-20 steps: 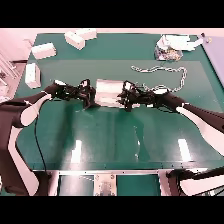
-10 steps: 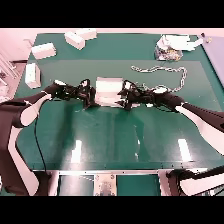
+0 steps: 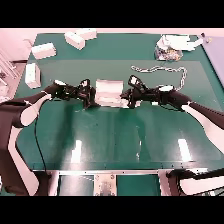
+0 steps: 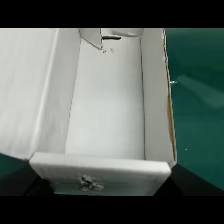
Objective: Fold the box and place the chain.
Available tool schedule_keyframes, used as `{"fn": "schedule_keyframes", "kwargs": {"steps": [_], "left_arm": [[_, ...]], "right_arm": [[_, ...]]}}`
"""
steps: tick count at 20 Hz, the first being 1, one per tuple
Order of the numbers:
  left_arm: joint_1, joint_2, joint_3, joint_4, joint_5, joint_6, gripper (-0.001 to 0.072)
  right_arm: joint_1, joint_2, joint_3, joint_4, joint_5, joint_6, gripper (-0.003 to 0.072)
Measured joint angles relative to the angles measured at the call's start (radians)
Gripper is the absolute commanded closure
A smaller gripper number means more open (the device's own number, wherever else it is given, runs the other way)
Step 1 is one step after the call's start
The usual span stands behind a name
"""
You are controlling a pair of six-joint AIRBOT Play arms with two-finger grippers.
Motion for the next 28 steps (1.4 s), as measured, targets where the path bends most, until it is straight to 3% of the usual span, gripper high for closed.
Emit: {"fn": "schedule_keyframes", "kwargs": {"steps": [5,8,15,23,28], "left_arm": [[0.0,0.0,0.0,0.0,0.0,0.0,0.0215],[0.0,0.0,0.0,0.0,-0.001,0.0,0.0215],[0.0,0.0,0.0,0.001,-0.001,0.0,0.0214],[0.0,0.0,0.0,0.001,-0.001,0.0,0.0215],[0.0,0.0,0.0,0.001,-0.002,0.0,0.0215]], "right_arm": [[-0.037,0.085,0.0,-0.048,0.0,0.224,0.0681],[-0.06,0.145,0.0,-0.113,0.001,0.496,0.0682],[-0.171,0.192,0.0,-0.529,0.12,1.234,0.0682],[-0.222,0.177,-0.04,-0.675,0.16,1.43,0.0682],[-0.187,0.109,-0.064,-0.555,0.111,1.379,0.0683]]}}
